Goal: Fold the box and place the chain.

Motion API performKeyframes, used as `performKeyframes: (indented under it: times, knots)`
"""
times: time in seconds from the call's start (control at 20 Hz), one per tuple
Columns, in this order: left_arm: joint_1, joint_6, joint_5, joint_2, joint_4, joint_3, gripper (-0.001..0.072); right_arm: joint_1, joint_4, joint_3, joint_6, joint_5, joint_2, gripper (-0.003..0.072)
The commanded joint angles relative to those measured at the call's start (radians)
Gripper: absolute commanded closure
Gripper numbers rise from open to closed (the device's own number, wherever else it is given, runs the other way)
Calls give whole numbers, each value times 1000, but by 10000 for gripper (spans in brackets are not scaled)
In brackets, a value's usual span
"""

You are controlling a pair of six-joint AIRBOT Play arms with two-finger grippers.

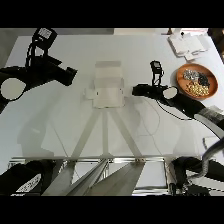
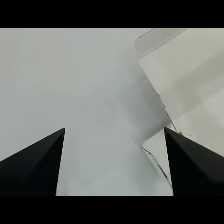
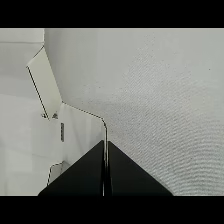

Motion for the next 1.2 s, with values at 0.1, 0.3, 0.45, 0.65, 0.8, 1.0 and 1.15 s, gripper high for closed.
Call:
performKeyframes:
  times: [0.1,0.3,0.45,0.65,0.8,1.0,1.15]
  knots:
    - [2,2,-24,-8,-39,0,402,1,0,0,0,0,1,678]
    - [71,21,-10,-89,-63,8,312,1,0,0,0,0,1,678]
    - [167,291,-94,-229,-338,93,269,1,0,0,0,0,0,678]
    - [273,612,-307,-485,-733,340,141,1,0,0,0,0,1,678]
    - [282,629,-396,-673,-752,504,133,1,0,0,0,0,1,678]
    - [270,616,-562,-896,-786,657,133,1,0,0,0,0,1,678]
    - [264,633,-555,-975,-948,662,131,1,0,0,0,0,1,678]
